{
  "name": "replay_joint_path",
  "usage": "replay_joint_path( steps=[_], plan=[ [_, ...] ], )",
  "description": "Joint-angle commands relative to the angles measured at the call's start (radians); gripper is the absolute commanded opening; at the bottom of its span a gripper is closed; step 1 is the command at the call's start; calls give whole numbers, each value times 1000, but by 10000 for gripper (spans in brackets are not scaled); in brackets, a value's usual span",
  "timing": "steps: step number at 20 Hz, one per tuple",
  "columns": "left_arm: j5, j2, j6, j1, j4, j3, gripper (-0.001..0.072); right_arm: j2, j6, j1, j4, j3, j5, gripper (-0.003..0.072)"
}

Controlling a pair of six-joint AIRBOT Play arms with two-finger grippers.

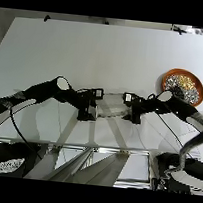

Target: Fold the box and place the chain.

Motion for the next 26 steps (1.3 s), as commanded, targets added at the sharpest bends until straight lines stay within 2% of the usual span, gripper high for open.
replay_joint_path(
  steps=[1, 5, 8, 14, 19, 26],
  plan=[
    [-2, 11, -60, 16, 7, 0, 704, 1, -1, 0, -1, 0, 2, 569],
    [7, 13, -77, 3, 7, -1, 704, 1, -1, 0, -1, 0, 2, 569],
    [53, 12, -77, -12, 0, -3, 703, 1, 0, 0, -1, 0, 2, 569],
    [73, 13, -72, -21, 0, -43, 703, 1, 0, 0, -1, 0, 2, 569],
    [159, 13, -72, -42, -9, -54, 703, 1, 0, 0, -1, 0, 2, 569],
    [200, 13, -69, -60, -34, -54, 702, 1, -1, 0, -1, 0, 2, 569]
  ],
)
